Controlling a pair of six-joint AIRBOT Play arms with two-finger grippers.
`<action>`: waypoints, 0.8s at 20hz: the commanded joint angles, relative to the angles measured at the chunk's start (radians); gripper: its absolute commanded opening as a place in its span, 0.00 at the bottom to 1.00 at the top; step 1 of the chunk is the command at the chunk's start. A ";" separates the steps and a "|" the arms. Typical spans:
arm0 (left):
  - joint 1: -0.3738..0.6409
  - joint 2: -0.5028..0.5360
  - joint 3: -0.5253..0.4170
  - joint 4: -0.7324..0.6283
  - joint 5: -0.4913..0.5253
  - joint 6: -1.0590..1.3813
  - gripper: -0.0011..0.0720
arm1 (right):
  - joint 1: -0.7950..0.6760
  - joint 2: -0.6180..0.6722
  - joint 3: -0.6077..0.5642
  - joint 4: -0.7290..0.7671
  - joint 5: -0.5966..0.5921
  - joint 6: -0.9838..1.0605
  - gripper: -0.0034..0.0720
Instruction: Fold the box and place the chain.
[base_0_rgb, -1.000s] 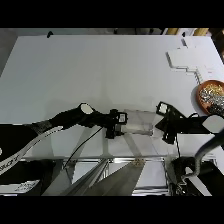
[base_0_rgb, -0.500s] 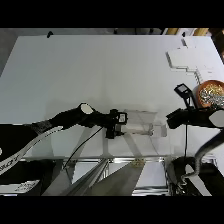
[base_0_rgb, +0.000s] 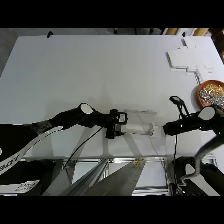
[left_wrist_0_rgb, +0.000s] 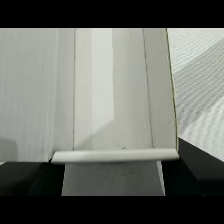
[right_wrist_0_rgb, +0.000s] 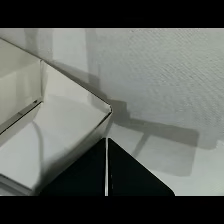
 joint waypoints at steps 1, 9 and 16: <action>0.000 0.000 0.000 0.000 0.001 0.000 0.49 | 0.031 -0.020 -0.012 0.074 0.023 -0.009 0.06; 0.000 0.000 0.000 0.000 0.000 0.000 0.49 | 0.034 0.047 -0.012 0.225 0.045 -0.099 0.12; 0.000 0.000 0.000 0.000 -0.003 0.000 0.49 | 0.034 0.112 -0.012 0.262 0.088 -0.099 0.23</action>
